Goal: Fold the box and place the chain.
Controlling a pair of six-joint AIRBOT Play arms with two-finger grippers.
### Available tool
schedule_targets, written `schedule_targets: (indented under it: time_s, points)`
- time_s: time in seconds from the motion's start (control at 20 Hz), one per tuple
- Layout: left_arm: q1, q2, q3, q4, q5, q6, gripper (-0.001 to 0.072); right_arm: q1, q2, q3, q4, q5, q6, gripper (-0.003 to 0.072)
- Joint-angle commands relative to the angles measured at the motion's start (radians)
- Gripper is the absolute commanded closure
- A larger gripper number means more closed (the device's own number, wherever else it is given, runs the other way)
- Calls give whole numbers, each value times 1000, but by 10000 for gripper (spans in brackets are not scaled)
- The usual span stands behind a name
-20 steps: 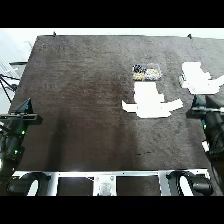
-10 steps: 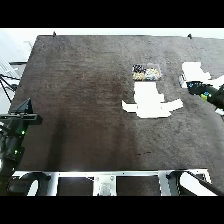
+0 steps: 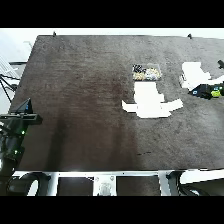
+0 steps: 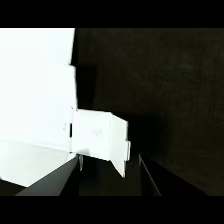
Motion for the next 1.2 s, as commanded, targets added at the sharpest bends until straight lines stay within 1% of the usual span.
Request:
schedule_targets:
  time_s: [0.0, 0.35, 0.6, 0.7, 0.8, 0.95, 1.0, 1.05, 1.1, 1.15]
  points:
    - [0, 0, 0, 0, 0, 0, 687, 27, -137, 130, -43, 151, 17, 248]
    - [0, 0, 0, 0, 0, 0, 687, 54, -256, 146, -50, 148, -9, 249]
    - [0, 0, 0, 0, 0, 0, 688, 68, -294, 144, -37, 177, -10, 249]
    - [0, 0, 0, 0, 0, 0, 687, 82, -309, 139, -4, 197, -13, 249]
    - [0, 0, 0, 0, 0, 0, 687, 98, -323, 138, 26, 198, -25, 251]
    - [0, 0, 0, 0, 0, 0, 687, 134, -352, 138, 25, 198, -25, 252]
    - [0, 0, 0, 0, 0, 0, 687, 141, -360, 138, 24, 198, -24, 281]
    - [0, 0, 0, 0, 0, 0, 687, 146, -368, 136, 24, 198, -24, 339]
    - [0, 0, 0, 0, 0, 0, 687, 147, -372, 136, 25, 198, -25, 484]
    - [0, 0, 0, 0, 0, 0, 688, 147, -372, 136, 25, 206, -24, 671]
